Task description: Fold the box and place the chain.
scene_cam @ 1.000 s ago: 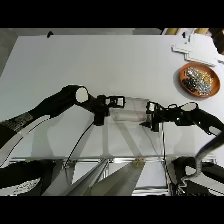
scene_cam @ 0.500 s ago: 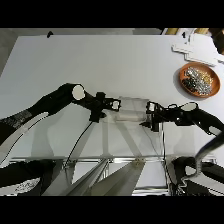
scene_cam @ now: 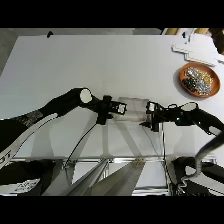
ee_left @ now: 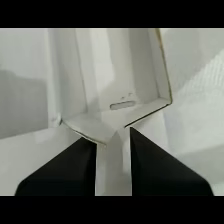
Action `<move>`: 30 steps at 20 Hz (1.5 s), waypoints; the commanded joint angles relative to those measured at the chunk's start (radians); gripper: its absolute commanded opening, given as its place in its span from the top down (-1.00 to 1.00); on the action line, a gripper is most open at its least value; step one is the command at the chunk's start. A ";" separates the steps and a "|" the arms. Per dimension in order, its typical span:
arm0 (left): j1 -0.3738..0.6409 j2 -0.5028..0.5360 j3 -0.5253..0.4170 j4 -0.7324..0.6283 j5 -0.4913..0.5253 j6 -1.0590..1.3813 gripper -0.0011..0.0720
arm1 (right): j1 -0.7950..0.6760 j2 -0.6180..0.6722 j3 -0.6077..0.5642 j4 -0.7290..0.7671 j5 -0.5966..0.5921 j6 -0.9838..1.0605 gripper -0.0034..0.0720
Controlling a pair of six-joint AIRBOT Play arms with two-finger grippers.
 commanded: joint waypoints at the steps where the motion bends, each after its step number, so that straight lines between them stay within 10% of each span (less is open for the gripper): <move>1: -0.014 -0.008 0.000 -0.022 -0.014 0.007 0.42 | 0.000 0.001 0.000 0.000 0.000 0.000 -0.22; 13: -0.053 -0.033 0.000 -0.172 0.078 0.075 0.61 | 0.000 0.001 0.000 0.000 0.000 0.000 -0.22; 18: -0.051 -0.029 0.000 -0.166 0.075 0.069 -0.21 | 0.000 0.001 0.000 0.000 0.000 0.000 -0.22; 20: -0.046 -0.013 0.000 -0.154 0.057 0.044 -0.23 | 0.000 0.001 0.000 0.000 0.000 0.000 -0.22; 23: -0.019 0.042 0.000 -0.086 0.005 -0.121 -0.01 | 0.000 0.001 0.000 0.000 0.000 0.000 -0.22; 25: 0.016 0.102 0.000 0.021 -0.054 -0.326 0.75 | 0.000 0.001 0.000 0.000 0.000 0.000 -0.22; 30: 0.143 0.243 0.000 0.226 -0.166 -0.874 0.94 | 0.000 0.001 0.000 0.000 0.000 0.000 -0.22</move>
